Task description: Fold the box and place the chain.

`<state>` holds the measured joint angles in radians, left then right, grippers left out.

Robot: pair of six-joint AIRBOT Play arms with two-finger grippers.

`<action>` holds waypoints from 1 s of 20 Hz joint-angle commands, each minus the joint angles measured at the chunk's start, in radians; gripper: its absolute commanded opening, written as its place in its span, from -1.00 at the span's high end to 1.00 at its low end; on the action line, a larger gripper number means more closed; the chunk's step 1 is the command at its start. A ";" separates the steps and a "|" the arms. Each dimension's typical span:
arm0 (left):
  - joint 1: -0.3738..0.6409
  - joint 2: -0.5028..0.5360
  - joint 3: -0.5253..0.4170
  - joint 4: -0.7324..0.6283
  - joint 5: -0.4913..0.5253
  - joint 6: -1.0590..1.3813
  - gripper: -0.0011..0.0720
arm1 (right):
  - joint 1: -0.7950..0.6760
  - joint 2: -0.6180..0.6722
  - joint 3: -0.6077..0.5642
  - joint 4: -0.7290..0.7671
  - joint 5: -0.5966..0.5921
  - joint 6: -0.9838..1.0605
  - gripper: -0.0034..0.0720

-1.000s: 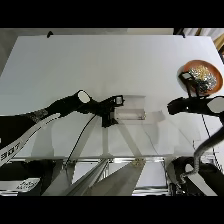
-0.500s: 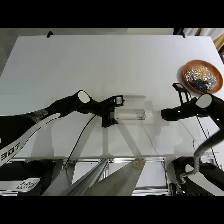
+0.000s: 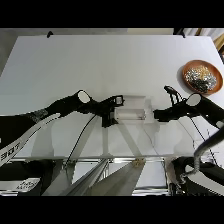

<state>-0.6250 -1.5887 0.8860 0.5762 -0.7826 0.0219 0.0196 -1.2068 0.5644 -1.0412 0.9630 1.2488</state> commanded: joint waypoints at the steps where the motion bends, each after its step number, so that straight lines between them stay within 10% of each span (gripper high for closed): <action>1: 0.000 0.000 0.000 0.000 0.000 0.000 0.55 | 0.002 0.008 0.000 0.051 0.002 -0.040 0.88; 8: 0.000 0.000 0.000 0.000 0.000 0.000 0.55 | 0.016 0.070 0.000 0.079 0.009 -0.047 0.88; 11: 0.000 0.000 0.000 0.000 0.000 0.000 0.55 | 0.048 0.072 0.011 0.097 0.006 -0.046 0.43; 20: 0.000 0.000 0.000 0.000 0.000 0.000 0.55 | 0.119 0.072 0.098 0.070 0.051 -0.039 0.42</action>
<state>-0.6250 -1.5887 0.8860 0.5758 -0.7830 0.0219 0.1184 -1.1351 0.6350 -0.9592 0.9962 1.2045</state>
